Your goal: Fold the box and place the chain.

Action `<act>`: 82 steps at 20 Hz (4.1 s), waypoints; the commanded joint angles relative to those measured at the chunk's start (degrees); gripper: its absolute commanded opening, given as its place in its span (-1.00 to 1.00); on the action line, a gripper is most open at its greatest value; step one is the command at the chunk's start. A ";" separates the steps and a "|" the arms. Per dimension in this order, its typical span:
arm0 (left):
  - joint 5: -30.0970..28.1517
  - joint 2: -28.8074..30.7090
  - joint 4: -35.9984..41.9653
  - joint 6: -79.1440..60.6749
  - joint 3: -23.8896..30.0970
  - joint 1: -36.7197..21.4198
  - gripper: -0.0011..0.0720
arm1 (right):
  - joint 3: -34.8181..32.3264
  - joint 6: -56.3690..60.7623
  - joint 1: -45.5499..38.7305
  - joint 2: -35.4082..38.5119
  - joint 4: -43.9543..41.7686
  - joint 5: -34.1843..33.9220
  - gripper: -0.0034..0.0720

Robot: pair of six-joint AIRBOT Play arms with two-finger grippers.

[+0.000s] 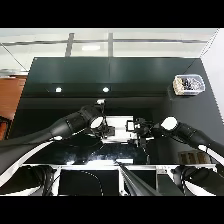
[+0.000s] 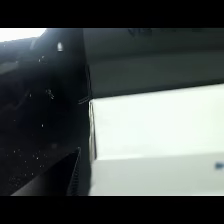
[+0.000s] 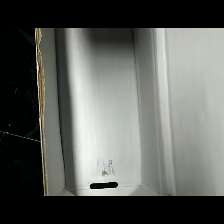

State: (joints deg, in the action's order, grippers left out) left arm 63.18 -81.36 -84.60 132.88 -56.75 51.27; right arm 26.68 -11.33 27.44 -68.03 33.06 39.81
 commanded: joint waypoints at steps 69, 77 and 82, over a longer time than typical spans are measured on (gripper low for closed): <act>0.31 -2.84 -1.68 2.36 -1.90 0.31 -0.88 | -0.02 6.58 3.87 2.84 -5.99 -3.02 -0.03; 0.31 -2.84 -1.66 2.38 -1.90 0.31 -0.88 | 0.04 8.00 3.10 3.19 -5.99 -3.91 -0.70; 0.42 -2.84 -1.68 2.36 -1.90 0.31 -0.88 | 0.81 33.68 -6.49 12.85 -1.86 4.96 -0.84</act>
State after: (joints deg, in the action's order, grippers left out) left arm 63.44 -84.18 -86.17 135.33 -58.63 51.55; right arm 27.05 6.17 26.17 -60.25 27.90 38.92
